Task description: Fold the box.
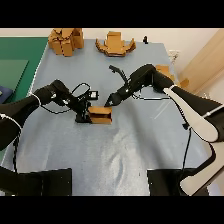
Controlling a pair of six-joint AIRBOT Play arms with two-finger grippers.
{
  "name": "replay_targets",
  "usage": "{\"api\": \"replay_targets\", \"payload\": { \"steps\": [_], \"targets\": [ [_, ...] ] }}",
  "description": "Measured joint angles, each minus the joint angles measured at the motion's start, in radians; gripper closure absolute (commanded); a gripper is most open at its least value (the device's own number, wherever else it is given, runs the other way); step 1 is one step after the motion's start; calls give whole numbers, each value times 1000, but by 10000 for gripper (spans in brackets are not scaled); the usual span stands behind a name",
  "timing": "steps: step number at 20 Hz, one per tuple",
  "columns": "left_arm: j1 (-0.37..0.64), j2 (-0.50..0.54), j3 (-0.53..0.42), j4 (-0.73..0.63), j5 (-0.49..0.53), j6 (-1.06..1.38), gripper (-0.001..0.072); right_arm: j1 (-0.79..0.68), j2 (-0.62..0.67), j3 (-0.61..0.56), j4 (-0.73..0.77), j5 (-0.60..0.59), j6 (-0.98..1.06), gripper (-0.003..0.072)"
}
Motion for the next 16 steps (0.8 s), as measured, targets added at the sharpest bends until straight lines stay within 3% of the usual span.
{"api": "replay_targets", "payload": {
  "steps": [2,6,10,12,16],
  "targets": [
    [0,0,0,0,-2,-7,691,35,47,-43,-50,56,-74,676],
    [0,0,0,0,-4,-12,691,97,94,-91,-132,201,-188,471],
    [0,0,0,-1,-4,-14,691,137,109,-104,-175,247,-254,445],
    [0,0,0,-1,-4,-14,691,156,111,-107,-205,254,-269,324],
    [0,0,0,0,-3,-14,691,189,114,-108,-276,257,-276,307]
  ]
}}
